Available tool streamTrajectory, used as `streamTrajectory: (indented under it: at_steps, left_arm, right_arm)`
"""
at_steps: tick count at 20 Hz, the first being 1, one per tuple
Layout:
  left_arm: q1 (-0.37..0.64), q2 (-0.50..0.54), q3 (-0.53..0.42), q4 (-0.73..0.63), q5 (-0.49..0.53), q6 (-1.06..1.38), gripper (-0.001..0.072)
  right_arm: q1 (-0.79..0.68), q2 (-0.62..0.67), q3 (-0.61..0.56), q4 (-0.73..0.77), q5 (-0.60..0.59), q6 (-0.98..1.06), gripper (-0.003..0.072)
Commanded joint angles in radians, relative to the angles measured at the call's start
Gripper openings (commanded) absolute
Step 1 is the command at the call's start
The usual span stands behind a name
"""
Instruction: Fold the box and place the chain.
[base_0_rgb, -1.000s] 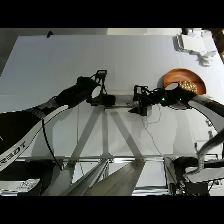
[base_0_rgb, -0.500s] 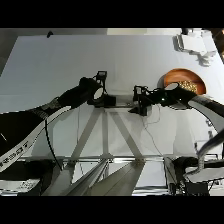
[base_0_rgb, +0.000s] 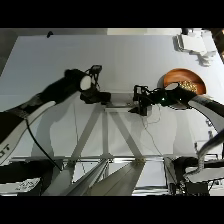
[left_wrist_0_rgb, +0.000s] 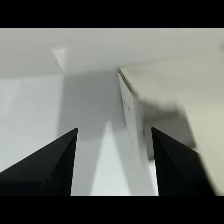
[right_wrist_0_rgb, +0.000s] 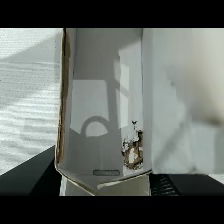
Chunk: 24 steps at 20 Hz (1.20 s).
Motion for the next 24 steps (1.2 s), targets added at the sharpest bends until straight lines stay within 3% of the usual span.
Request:
streamTrajectory:
  at_steps: [1,5,8,9,10,12,19,24]
  left_arm:
    - [0.115,0.047,-0.001,-0.234,-0.076,0.349,0.0526]
    - [0.24,0.05,-0.04,-0.428,-0.055,0.787,0.0526]
    - [0.302,0.047,-0.115,-0.509,-0.006,1.281,0.0529]
    - [0.319,0.043,-0.136,-0.547,-0.009,1.466,0.0547]
    - [0.338,0.038,-0.154,-0.594,-0.008,1.641,0.0633]
    - [0.362,0.013,-0.164,-0.688,-0.019,1.879,0.071]
    - [0.33,-0.076,-0.164,-0.749,-0.023,2.288,0.0716]
    - [0.329,-0.117,-0.165,-0.816,-0.032,2.316,0.0716]
  right_arm:
    - [0.0,0.0,0.0,0.0,0.002,0.0,0.0465]
    - [0.0,0.0,0.0,0.0,0.002,0.0,0.0465]
    - [0.0,0.0,0.0,0.0,0.002,0.0,0.0465]
    - [0.0,0.0,0.0,0.0,0.002,0.0,0.0465]
    - [0.0,0.0,0.0,0.0,0.002,0.0,0.0465]
    - [0.0,0.0,0.0,0.0,0.002,0.0,0.0465]
    - [0.0,0.0,0.0,0.0,0.002,0.0,0.0465]
    - [0.0,0.0,0.0,0.0,0.002,0.0,0.0465]
